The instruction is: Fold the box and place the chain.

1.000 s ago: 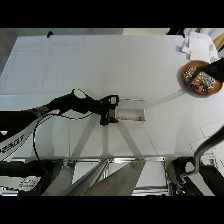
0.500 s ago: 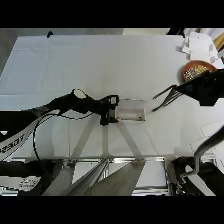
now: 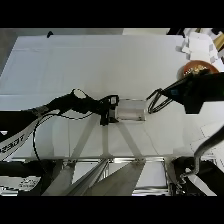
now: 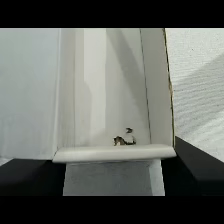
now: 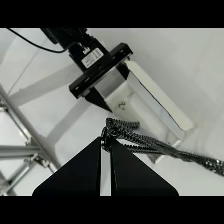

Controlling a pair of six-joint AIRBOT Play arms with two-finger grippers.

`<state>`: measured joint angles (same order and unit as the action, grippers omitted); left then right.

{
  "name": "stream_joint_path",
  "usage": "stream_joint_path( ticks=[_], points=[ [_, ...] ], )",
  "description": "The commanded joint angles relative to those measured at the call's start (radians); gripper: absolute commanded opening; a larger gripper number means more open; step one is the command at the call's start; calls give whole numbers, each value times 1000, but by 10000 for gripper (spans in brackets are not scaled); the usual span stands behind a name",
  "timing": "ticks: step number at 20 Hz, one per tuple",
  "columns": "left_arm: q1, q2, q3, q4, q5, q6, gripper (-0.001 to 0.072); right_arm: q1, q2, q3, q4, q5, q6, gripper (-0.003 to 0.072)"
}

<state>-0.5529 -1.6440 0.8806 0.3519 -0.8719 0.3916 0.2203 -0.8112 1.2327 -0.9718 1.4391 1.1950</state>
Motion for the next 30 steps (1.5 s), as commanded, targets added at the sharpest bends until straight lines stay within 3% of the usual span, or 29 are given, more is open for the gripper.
stream_joint_path(
  ticks=[1,6,11,17,21,22,28,29,30],
  points=[
    [1,1,1,0,0,0,286,44,1,-108,0,-118,-1,16],
    [1,1,1,0,0,0,286,119,-11,-343,13,-354,-30,16],
    [1,1,1,0,0,0,286,196,-138,-465,11,-495,-35,16],
    [1,1,1,0,0,0,286,262,-312,-473,10,-520,-45,16],
    [1,1,1,0,0,0,286,265,-334,-473,7,-552,-44,26],
    [1,1,1,0,0,0,286,265,-335,-473,7,-560,-44,63],
    [1,1,1,0,0,0,286,264,-333,-473,8,-558,-43,64],
    [1,1,1,0,0,0,286,264,-327,-473,8,-554,-43,80],
    [1,1,1,0,0,0,286,264,-317,-472,8,-551,-44,156]
  ],
)
